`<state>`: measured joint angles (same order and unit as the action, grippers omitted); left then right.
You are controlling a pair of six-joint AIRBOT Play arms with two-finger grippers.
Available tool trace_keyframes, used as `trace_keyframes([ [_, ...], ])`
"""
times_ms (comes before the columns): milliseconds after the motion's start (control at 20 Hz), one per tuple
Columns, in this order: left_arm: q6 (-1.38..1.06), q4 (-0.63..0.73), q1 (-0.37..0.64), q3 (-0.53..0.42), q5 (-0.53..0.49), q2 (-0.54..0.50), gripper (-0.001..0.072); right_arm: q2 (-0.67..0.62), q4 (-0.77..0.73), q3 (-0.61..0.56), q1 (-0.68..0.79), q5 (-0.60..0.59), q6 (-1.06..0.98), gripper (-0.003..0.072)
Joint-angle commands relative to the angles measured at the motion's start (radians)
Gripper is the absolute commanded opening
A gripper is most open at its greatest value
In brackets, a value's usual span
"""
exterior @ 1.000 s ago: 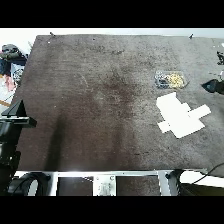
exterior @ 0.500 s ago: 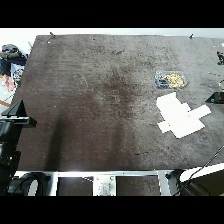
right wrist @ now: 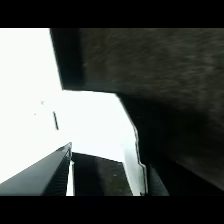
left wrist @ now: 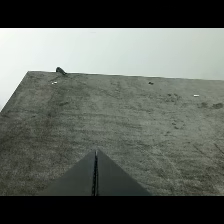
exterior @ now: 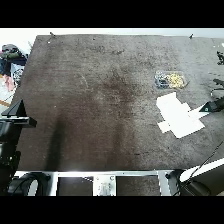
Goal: Fold the box and place the chain.
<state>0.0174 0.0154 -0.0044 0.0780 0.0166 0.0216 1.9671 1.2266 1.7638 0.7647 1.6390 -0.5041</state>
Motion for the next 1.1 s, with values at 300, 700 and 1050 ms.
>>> trace_keyframes([
  [300, 0.0, 0.0, -0.001, 0.0, 0.0, 0.0, 0.0011, 0.04, -0.053, 0.001, 0.001, 0.06, 0.085, 0.046],
  [700, 0.0, 0.0, -0.001, 0.0, 0.0, 0.0, 0.0011, 0.051, -0.132, 0.001, 0.003, 0.154, 0.143, 0.0298],
  [1050, 0.0, 0.0, -0.001, 0.0, 0.0, 0.001, 0.0011, 0.015, -0.216, -0.047, 0.004, 0.17, 0.122, 0.001],
])
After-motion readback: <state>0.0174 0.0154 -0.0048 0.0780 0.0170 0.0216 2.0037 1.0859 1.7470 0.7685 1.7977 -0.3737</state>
